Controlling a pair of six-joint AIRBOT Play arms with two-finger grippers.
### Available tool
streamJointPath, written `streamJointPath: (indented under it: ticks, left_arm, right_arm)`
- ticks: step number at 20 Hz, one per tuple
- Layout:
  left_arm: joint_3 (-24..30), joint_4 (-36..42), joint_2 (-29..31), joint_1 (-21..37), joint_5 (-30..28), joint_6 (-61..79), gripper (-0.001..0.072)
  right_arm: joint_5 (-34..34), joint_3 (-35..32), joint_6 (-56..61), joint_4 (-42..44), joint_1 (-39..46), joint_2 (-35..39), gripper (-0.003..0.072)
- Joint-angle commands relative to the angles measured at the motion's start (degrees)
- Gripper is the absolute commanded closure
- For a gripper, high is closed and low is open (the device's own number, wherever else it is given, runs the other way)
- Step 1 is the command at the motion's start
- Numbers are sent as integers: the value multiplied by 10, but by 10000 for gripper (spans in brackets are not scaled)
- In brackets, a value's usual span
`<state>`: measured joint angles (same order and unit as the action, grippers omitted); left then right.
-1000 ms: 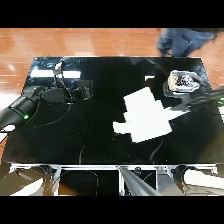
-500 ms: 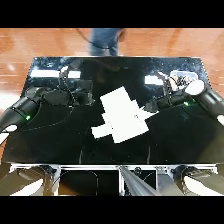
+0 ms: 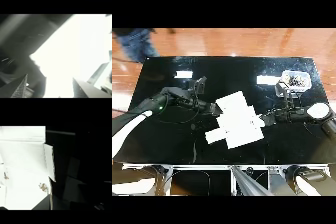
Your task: Fold the box and place the chain.
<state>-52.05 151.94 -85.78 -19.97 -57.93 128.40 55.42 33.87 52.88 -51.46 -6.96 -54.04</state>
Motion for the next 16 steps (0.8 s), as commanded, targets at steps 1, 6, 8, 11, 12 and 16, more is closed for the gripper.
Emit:
streamJointPath:
  ticks: [1, 6, 8, 11, 12, 16]
  left_arm:
    - [-29, 78, -68, -5, -70, 113, 90]
    - [-66, 75, -119, -35, -142, 179, 107]
    - [-72, 60, -127, -33, -158, 195, 108]
    - [-83, 43, -133, -18, -173, 195, 168]
    - [-85, 43, -133, -13, -173, 195, 168]
    - [-86, 30, -134, -3, -186, 196, 168]
  right_arm:
    - [5, -8, -11, 31, 2, 7, 656]
    - [14, -8, -8, 33, 2, 7, 655]
    - [23, -8, -8, 33, 2, 7, 655]
    - [39, -8, -8, 33, 2, 7, 656]
    - [41, -8, -8, 33, 2, 7, 655]
    - [39, -8, -8, 33, 2, 7, 656]
